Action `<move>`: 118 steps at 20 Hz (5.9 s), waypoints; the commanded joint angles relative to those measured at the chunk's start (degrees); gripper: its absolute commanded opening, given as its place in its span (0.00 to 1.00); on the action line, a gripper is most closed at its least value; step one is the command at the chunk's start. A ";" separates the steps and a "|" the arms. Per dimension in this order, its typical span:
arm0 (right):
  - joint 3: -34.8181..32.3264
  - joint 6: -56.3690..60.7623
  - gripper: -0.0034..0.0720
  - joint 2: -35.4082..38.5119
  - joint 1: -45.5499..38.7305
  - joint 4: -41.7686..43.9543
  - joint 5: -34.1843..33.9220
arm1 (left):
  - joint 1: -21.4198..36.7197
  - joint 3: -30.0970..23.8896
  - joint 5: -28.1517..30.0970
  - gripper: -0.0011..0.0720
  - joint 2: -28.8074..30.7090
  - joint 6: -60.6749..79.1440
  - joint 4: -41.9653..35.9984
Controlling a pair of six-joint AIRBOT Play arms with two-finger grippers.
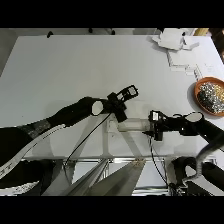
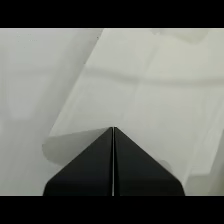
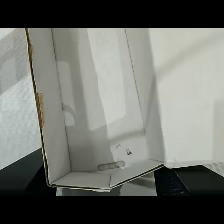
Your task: Fold the box and place the chain.
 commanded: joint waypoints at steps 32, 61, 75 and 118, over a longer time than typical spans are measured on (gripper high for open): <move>-0.02 -0.02 0.47 0.04 -0.02 0.00 0.00 | 0.63 -11.30 -9.44 0.52 4.87 26.10 -3.96; -0.02 0.00 0.47 0.04 -0.02 0.00 0.00 | -1.57 -11.28 -7.98 0.39 3.78 34.80 -18.78; -0.02 -0.02 0.47 0.04 -0.02 0.00 0.00 | 11.67 -12.70 -19.82 0.02 17.99 -44.02 3.91; -0.02 0.00 0.47 0.04 -0.02 0.00 0.00 | -1.22 -6.58 -15.72 0.42 6.84 -53.64 -5.44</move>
